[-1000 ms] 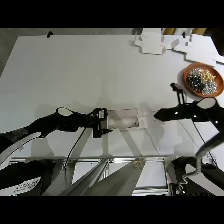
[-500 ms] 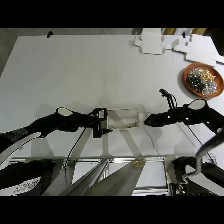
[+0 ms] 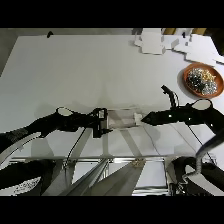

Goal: Fold the box and place the chain.

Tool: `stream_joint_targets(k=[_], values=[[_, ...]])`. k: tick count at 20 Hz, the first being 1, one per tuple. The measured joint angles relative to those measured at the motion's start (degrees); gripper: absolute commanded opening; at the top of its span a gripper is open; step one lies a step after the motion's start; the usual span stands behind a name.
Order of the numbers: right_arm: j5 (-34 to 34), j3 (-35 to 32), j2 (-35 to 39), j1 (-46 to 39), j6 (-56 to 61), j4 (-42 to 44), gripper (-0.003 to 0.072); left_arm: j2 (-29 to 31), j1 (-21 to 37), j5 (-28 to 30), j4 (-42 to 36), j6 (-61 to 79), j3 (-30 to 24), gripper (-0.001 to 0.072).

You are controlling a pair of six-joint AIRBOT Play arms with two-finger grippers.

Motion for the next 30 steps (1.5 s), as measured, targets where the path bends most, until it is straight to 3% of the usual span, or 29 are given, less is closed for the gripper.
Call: stream_joint_targets(k=[2, 4, 9, 22, 25, 30], values=[[-0.2, 0.0, 0.3, 0.3, 0.0, 0.1, 0.0469, 0.0, 0.0, 0.0, 0.0, 0.0, 0.0, 0.0211], [-1.4, 0.0, 0.4, 1.6, 0.7, 0.1, 0.0468, 0.0, 0.0, 0.0, 0.0, 0.0, 0.0, 0.0211], [-6.4, 2.0, 0.4, 8.2, 5.4, -1.6, 0.0438, 0.0, 0.0, 0.0, 0.0, 0.0, 0.0, 0.0211], [-13.2, 9.7, -1.8, 24.2, 35.9, -23.1, 0.0384, 0.0, 0.0, 0.0, 0.0, 0.0, 0.0, 0.0211], [-13.1, 12.2, -3.3, 27.3, 42.9, -29.0, 0.0309, 0.0, 0.0, 0.1, 0.0, -0.1, 0.0, 0.0211], [-10.9, 17.4, -8.0, 31.8, 51.0, -35.0, 0.0304, 0.0, 0.0, 0.2, 0.0, -0.1, 0.0, 0.0211]])
